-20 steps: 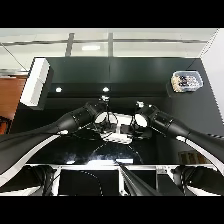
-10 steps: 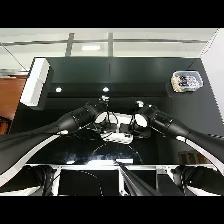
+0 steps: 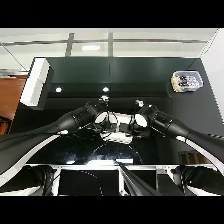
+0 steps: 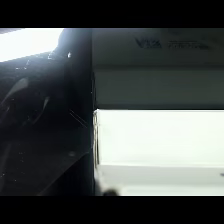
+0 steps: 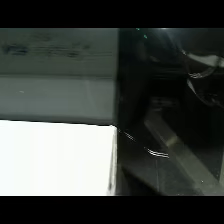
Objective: Fold the box and place the chain.
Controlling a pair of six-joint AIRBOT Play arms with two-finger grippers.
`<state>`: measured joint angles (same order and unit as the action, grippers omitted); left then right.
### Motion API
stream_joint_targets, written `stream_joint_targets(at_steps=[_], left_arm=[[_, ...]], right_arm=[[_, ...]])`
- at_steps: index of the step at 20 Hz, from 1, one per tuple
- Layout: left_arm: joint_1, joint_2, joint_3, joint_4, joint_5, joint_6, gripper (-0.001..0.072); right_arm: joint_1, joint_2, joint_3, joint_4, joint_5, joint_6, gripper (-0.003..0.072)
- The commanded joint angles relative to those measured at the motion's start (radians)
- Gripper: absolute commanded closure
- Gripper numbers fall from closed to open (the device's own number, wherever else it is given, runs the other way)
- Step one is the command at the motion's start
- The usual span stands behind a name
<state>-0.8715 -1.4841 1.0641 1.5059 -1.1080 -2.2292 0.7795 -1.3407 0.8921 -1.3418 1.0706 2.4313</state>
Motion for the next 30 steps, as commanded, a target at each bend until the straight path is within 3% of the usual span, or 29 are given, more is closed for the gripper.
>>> stream_joint_targets(at_steps=[1,6,11,13,15,17,19,21,22,23,25,26,30], left_arm=[[0.000,0.000,0.000,0.000,-0.002,0.000,0.0683],[0.001,0.000,0.000,0.000,-0.001,0.000,0.0683],[0.001,0.000,0.000,0.000,-0.001,0.000,0.0683],[0.000,0.000,0.000,0.000,-0.003,0.000,0.0683],[0.000,0.000,0.000,0.000,-0.002,0.000,0.0683],[0.000,0.000,0.000,0.000,-0.001,0.000,0.0683],[0.000,0.000,0.000,0.000,-0.001,0.000,0.0683],[0.001,0.000,0.000,0.000,-0.001,0.000,0.0683],[0.001,0.000,0.000,0.000,0.000,0.000,0.0683],[0.001,0.000,0.000,0.000,0.000,0.000,0.0683],[0.000,0.000,0.000,0.000,-0.002,0.000,0.0683],[0.000,0.000,0.000,0.000,-0.006,0.000,0.0683],[0.001,0.000,0.000,0.000,-0.004,0.000,0.0683]], right_arm=[[0.000,0.005,0.001,-0.006,0.011,-0.012,0.0325],[0.000,0.133,0.001,-0.053,0.022,-0.127,0.0301],[-0.047,0.462,0.001,-0.212,0.072,-0.219,0.0301],[-0.099,0.575,0.000,-0.406,0.119,-0.219,0.0301],[-0.193,0.606,-0.003,-0.704,0.194,-0.219,0.0301],[-0.360,0.587,-0.044,-0.900,0.116,-0.224,0.0301],[-0.586,0.529,-0.085,-0.885,-0.082,-0.225,0.0301],[-0.791,0.420,-0.071,-0.751,-0.252,-0.214,0.0280],[-0.874,0.346,-0.034,-0.637,-0.312,-0.219,0.0014],[-0.935,0.267,0.026,-0.491,-0.333,-0.313,-0.0013],[-1.015,0.076,0.213,-0.155,-0.257,-0.626,-0.0013],[-1.035,-0.021,0.328,-0.084,-0.177,-0.654,-0.0012],[-1.052,-0.393,0.823,-0.138,0.199,-0.523,-0.0012]])
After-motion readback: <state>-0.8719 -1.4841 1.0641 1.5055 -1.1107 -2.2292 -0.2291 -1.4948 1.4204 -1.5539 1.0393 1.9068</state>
